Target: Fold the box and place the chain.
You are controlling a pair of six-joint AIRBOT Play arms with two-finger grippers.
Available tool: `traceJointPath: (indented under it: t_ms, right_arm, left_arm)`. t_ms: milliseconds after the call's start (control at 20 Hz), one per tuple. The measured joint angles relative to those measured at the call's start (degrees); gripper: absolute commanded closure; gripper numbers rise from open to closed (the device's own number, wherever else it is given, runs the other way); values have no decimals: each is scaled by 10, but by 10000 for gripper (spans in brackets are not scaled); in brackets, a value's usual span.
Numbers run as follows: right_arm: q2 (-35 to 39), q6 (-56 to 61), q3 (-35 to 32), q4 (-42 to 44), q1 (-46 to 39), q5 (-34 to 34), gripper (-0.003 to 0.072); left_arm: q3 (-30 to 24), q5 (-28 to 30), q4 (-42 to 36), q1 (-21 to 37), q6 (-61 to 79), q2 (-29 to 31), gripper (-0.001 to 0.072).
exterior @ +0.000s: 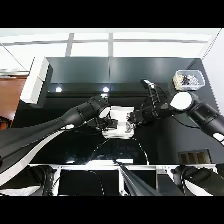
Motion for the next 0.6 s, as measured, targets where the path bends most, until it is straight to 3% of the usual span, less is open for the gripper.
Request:
traceJointPath:
  t_ms: [200, 250, 300, 600]
  right_arm:
    - [-9, 2, -7, 0, 14, -17, 666]
    - [-9, 2, -8, 0, 20, -23, 554]
    - [-10, 2, -8, 0, 25, -31, 386]
    - [-6, 9, 4, -24, -8, -7, 364]
  left_arm:
    - [0, 0, 0, 0, 0, 0, 682]
    - [0, 0, 0, 0, 0, 0, 682]
    - [0, 0, 0, 0, 0, 0, 682]
    - [0, -1, 0, 0, 0, 0, 682]
